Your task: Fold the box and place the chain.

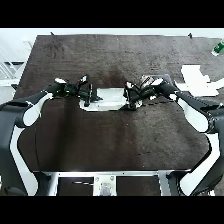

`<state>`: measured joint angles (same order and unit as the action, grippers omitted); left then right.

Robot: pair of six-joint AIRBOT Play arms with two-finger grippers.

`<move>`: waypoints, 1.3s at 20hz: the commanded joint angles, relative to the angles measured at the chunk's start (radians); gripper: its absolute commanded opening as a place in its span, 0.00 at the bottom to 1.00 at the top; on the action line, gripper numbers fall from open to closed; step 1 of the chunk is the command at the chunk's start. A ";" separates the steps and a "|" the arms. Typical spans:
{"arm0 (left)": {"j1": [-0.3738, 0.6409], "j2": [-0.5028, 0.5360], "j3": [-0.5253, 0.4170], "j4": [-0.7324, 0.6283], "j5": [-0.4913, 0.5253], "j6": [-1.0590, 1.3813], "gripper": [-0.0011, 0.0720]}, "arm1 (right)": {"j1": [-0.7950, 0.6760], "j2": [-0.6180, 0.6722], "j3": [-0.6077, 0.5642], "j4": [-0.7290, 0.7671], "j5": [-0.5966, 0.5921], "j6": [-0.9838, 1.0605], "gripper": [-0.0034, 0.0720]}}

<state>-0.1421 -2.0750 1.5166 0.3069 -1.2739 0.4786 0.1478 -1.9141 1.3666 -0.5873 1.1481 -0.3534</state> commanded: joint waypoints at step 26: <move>0.000 0.000 0.000 0.000 0.001 0.000 0.04 | 0.014 0.000 0.011 -0.036 -0.003 0.001 0.81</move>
<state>-0.1425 -2.0750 1.5166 0.3069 -1.2736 0.4786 0.1623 -1.9137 1.3762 -0.6243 1.1454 -0.3527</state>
